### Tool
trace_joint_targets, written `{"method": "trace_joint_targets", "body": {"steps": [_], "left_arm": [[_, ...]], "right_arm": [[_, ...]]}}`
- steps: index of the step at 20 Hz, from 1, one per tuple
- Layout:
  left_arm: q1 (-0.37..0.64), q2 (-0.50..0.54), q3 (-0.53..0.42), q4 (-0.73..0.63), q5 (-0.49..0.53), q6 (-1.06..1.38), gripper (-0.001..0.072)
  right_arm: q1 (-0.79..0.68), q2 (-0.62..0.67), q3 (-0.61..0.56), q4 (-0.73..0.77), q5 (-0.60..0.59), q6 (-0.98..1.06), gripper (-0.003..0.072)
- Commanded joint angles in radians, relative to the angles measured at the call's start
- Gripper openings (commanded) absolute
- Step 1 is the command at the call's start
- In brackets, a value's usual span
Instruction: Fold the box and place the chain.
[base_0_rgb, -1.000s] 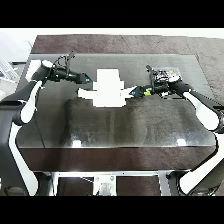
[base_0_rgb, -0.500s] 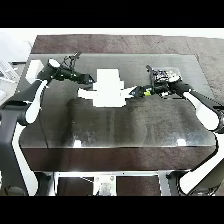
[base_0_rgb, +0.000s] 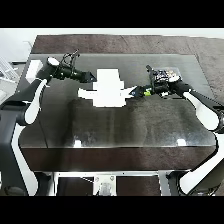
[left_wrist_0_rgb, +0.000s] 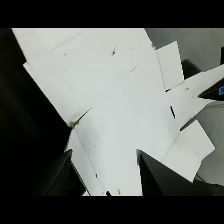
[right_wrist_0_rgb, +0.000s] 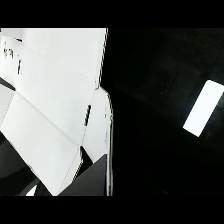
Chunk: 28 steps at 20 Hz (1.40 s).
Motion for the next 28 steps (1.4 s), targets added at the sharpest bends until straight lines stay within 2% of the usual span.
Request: {"method": "trace_joint_targets", "body": {"steps": [1, 4, 9, 12, 16, 22, 26, 28], "left_arm": [[-0.007, -0.001, 0.000, 0.005, 0.008, -0.010, 0.0493], [-0.007, 0.012, 0.001, 0.050, 0.047, -0.014, 0.0493], [-0.008, 0.024, 0.017, 0.158, 0.045, -0.068, 0.0493], [-0.047, 0.024, 0.021, 0.235, 0.044, -0.080, 0.0493], [-0.097, 0.021, 0.021, 0.291, 0.135, -0.086, 0.0493], [-0.073, -0.020, 0.020, 0.213, 0.106, -0.092, 0.0494], [-0.073, -0.053, 0.021, 0.054, 0.105, -0.015, 0.0494], [-0.073, -0.061, 0.021, 0.018, 0.096, -0.009, 0.0493]], "right_arm": [[0.000, 0.000, 0.000, 0.000, 0.001, 0.000, 0.0001], [-0.002, 0.000, 0.000, 0.000, 0.001, 0.000, 0.0001], [-0.002, 0.000, 0.000, -0.001, 0.005, 0.000, 0.0001], [-0.002, 0.000, 0.000, 0.000, 0.005, 0.000, 0.0001], [-0.002, 0.000, 0.000, 0.000, 0.005, 0.000, 0.0001], [-0.002, 0.000, 0.000, 0.000, 0.005, -0.012, 0.0001], [-0.002, 0.000, 0.000, -0.001, 0.007, -0.012, 0.0001], [-0.002, 0.000, 0.000, -0.001, 0.008, -0.012, 0.0001]]}}
